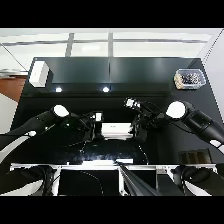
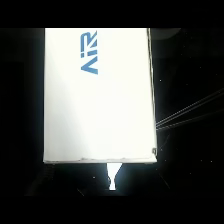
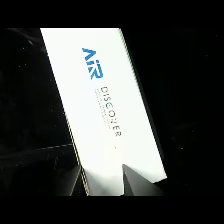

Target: Fold the box and place the chain.

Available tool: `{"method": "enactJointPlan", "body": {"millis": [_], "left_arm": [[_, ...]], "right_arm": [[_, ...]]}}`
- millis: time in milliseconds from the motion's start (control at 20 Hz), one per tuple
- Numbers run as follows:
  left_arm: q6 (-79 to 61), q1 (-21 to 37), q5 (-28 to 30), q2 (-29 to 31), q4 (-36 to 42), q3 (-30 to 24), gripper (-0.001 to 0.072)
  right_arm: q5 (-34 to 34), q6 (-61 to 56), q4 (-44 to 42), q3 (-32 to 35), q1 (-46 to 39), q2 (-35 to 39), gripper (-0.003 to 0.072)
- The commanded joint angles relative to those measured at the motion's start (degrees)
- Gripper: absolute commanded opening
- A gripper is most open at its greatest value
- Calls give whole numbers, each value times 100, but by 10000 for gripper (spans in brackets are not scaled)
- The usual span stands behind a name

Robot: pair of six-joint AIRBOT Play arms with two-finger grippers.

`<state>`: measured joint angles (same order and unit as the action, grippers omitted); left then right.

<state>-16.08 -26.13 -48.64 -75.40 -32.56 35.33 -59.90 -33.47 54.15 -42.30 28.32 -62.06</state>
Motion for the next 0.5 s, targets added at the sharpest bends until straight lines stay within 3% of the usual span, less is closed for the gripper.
{"method": "enactJointPlan", "body": {"millis": [0,450], "left_arm": [[-2,-2,0,-2,0,2,483],[-2,-2,0,-2,0,2,482]], "right_arm": [[15,4,-13,-4,2,0,293],[354,-278,-11,267,332,0,294]]}}
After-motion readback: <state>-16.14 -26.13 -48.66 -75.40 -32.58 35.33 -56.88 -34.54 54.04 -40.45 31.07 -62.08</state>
